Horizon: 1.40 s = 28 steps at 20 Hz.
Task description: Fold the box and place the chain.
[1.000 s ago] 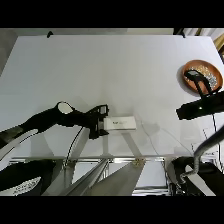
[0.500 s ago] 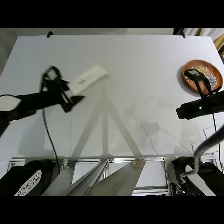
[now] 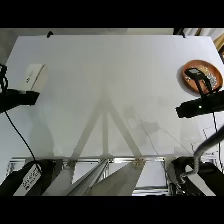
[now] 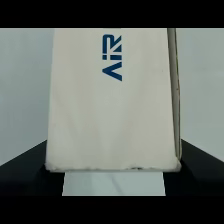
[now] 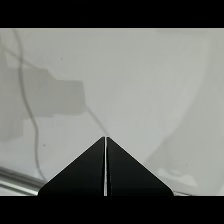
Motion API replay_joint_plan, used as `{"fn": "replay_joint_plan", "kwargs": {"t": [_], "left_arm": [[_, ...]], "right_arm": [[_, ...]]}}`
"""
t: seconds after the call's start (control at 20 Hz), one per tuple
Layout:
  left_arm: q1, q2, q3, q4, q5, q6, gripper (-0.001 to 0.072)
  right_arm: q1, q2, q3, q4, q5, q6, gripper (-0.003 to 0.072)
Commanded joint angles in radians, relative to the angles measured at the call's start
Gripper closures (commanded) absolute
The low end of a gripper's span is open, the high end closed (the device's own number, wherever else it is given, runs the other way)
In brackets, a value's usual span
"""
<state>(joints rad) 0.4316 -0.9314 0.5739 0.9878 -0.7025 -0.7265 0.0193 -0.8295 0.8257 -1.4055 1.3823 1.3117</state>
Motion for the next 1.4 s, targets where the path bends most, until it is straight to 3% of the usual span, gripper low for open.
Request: {"fn": "replay_joint_plan", "kwargs": {"t": [0.0, 0.15, 0.2, 0.25, 0.3, 0.35, 0.4, 0.45, 0.65, 1.0, 1.15, 1.35], "left_arm": [[0.049, -0.130, 0.000, 0.135, -0.041, -0.139, 0.0706], [0.048, -0.217, 0.000, 0.135, -0.081, -0.175, 0.0688], [0.048, -0.231, 0.000, 0.137, -0.087, -0.175, 0.0613], [0.048, -0.235, 0.000, 0.148, -0.087, -0.175, 0.0442], [0.048, -0.235, 0.000, 0.151, -0.087, -0.175, 0.0291], [0.048, -0.235, 0.000, 0.150, -0.086, -0.176, 0.0145], [0.047, -0.234, 0.000, 0.149, -0.087, -0.178, 0.0046], [0.047, -0.227, 0.000, 0.150, -0.087, -0.195, 0.0009], [0.047, -0.132, 0.000, 0.150, -0.082, -0.242, 0.0006], [0.044, 0.220, 0.000, 0.089, -0.058, -0.243, 0.0011], [-0.003, 0.213, 0.000, 0.088, -0.118, -0.242, 0.0011], [-0.044, 0.164, 0.000, 0.085, -0.119, -0.242, 0.0011]], "right_arm": [[-0.001, 0.000, 0.000, 0.000, -0.003, 0.000, 0.0680], [0.000, 0.000, 0.000, 0.002, 0.000, 0.000, 0.0674], [0.000, 0.000, 0.000, 0.003, 0.005, -0.001, 0.0588], [-0.001, 0.000, 0.000, 0.003, 0.010, -0.001, 0.0415], [0.000, 0.000, 0.000, 0.003, 0.013, 0.000, 0.0313], [0.000, 0.000, 0.000, 0.003, 0.015, 0.000, 0.0299], [0.000, 0.000, 0.000, 0.003, 0.015, 0.000, 0.0299], [0.000, 0.000, 0.000, 0.003, 0.014, 0.000, 0.0299], [0.000, 0.000, 0.000, 0.007, 0.015, 0.000, 0.0299], [-0.001, 0.000, 0.000, 0.006, 0.016, 0.000, 0.0300], [0.000, 0.000, 0.000, 0.006, 0.016, 0.000, 0.0300], [-0.001, 0.000, 0.000, 0.006, 0.016, 0.000, 0.0300]]}}
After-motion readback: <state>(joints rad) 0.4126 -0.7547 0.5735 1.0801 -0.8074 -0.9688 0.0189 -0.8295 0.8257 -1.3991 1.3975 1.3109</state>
